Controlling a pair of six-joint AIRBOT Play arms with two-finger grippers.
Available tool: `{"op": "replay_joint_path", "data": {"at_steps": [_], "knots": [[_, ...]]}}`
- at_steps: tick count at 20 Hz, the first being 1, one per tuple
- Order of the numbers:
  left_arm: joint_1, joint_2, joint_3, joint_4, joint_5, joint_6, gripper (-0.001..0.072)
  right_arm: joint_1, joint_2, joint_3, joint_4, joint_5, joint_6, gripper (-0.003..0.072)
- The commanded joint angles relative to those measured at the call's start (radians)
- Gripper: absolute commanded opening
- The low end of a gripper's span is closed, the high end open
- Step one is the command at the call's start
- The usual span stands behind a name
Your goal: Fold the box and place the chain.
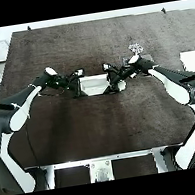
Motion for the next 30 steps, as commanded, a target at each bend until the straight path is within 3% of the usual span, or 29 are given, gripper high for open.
{"op": "replay_joint_path", "data": {"at_steps": [1, 3, 4, 5, 11, 15, 17, 19, 20, 21, 22, 26, 30], "knots": [[0.001, 0.000, 0.000, -0.003, 0.000, 0.000, 0.0467, 0.001, 0.000, 0.000, -0.001, 0.001, 0.000, 0.0579], [0.001, 0.000, 0.000, -0.003, 0.000, 0.000, 0.0467, -0.001, 0.001, 0.001, -0.003, 0.001, -0.001, 0.0584], [0.001, 0.000, 0.000, -0.003, -0.002, -0.001, 0.0467, -0.001, 0.003, 0.002, -0.015, 0.003, 0.006, 0.0690], [0.001, 0.000, 0.000, -0.003, -0.002, -0.001, 0.0467, -0.001, 0.009, 0.002, -0.043, 0.012, 0.016, 0.0720], [0.001, 0.000, 0.000, -0.003, 0.001, -0.001, 0.0467, -0.018, 0.076, 0.002, -0.174, 0.017, 0.129, 0.0720], [0.001, 0.000, 0.000, -0.002, -0.003, -0.001, 0.0467, -0.089, 0.137, 0.002, -0.176, 0.051, 0.165, 0.0720], [0.001, 0.000, 0.000, -0.002, -0.003, -0.001, 0.0467, -0.131, 0.179, 0.002, -0.152, 0.111, 0.176, 0.0720], [0.001, 0.000, 0.000, -0.002, -0.003, -0.001, 0.0467, -0.169, 0.208, 0.002, -0.021, 0.192, 0.194, 0.0720], [0.001, 0.000, 0.000, -0.002, -0.003, -0.001, 0.0467, -0.176, 0.210, 0.002, 0.058, 0.246, 0.194, 0.0615], [0.001, 0.000, 0.000, -0.002, -0.004, -0.002, 0.0467, -0.174, 0.209, -0.002, 0.110, 0.288, 0.193, 0.0148], [0.001, 0.000, 0.000, -0.002, -0.003, -0.002, 0.0467, -0.163, 0.209, -0.011, 0.130, 0.299, 0.193, 0.0043], [0.001, 0.000, 0.000, -0.002, -0.003, -0.002, 0.0467, -0.056, 0.196, -0.070, 0.150, 0.261, 0.189, 0.0016], [0.001, 0.000, 0.000, -0.003, -0.002, -0.017, 0.0467, 0.051, 0.181, -0.081, 0.186, 0.042, 0.190, 0.0016]]}}
